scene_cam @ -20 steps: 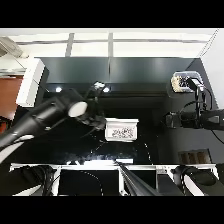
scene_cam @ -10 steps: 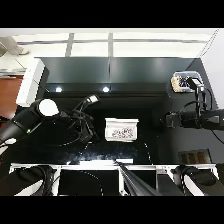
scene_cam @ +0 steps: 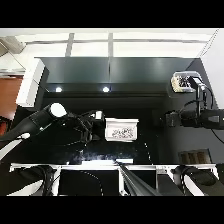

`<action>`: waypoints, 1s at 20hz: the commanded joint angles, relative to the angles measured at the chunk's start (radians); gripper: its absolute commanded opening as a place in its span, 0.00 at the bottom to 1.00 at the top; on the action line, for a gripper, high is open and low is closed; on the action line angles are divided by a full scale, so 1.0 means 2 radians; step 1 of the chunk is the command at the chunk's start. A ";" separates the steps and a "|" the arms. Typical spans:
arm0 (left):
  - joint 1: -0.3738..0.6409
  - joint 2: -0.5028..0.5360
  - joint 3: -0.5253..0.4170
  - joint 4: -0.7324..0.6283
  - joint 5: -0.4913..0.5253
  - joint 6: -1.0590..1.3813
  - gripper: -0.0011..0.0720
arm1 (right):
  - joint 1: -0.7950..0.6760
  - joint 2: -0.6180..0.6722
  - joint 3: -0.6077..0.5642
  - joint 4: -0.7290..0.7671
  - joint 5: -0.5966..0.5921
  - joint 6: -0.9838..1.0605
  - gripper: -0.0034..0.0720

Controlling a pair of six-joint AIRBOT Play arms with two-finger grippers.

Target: Fold the box and place the chain.

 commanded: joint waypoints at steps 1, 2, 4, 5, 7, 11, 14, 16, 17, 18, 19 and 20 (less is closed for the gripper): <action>-0.002 -0.025 -0.001 -0.055 0.014 0.061 0.99 | 0.000 0.000 0.000 0.000 -0.011 0.002 0.50; -0.002 -0.033 -0.001 -0.067 0.014 0.061 0.99 | 0.000 0.000 0.000 0.000 -0.013 0.002 0.50; -0.005 -0.044 -0.001 -0.068 0.013 0.061 0.99 | 0.000 0.000 0.000 0.000 -0.014 0.002 0.50; -0.006 -0.045 -0.001 -0.069 0.015 0.061 0.99 | 0.000 0.000 0.000 0.000 -0.014 0.002 0.50; -0.011 -0.045 -0.001 -0.076 0.015 0.061 0.99 | 0.000 0.000 0.000 0.000 -0.014 0.002 0.50; -0.026 -0.045 -0.001 -0.082 0.028 0.060 0.99 | 0.000 0.000 0.000 0.000 -0.014 0.002 0.50; -0.035 -0.047 -0.001 -0.084 0.039 0.060 0.99 | 0.000 0.000 0.000 -0.001 -0.014 0.002 0.50; -0.041 -0.048 -0.001 -0.084 0.039 0.060 0.99 | 0.000 0.000 0.000 -0.001 -0.014 0.002 0.50; -0.041 -0.048 -0.001 -0.084 0.039 0.054 0.99 | 0.000 0.000 0.000 -0.001 -0.014 0.002 0.50; -0.041 -0.048 -0.001 -0.084 0.039 0.049 0.99 | 0.000 0.000 0.000 -0.001 -0.014 0.002 0.50; -0.041 -0.048 -0.001 -0.084 0.039 0.043 0.99 | 0.000 0.000 0.000 -0.001 -0.014 0.002 0.50; -0.041 -0.048 -0.001 -0.084 0.035 0.041 0.99 | 0.000 0.000 0.000 -0.001 -0.014 0.002 0.50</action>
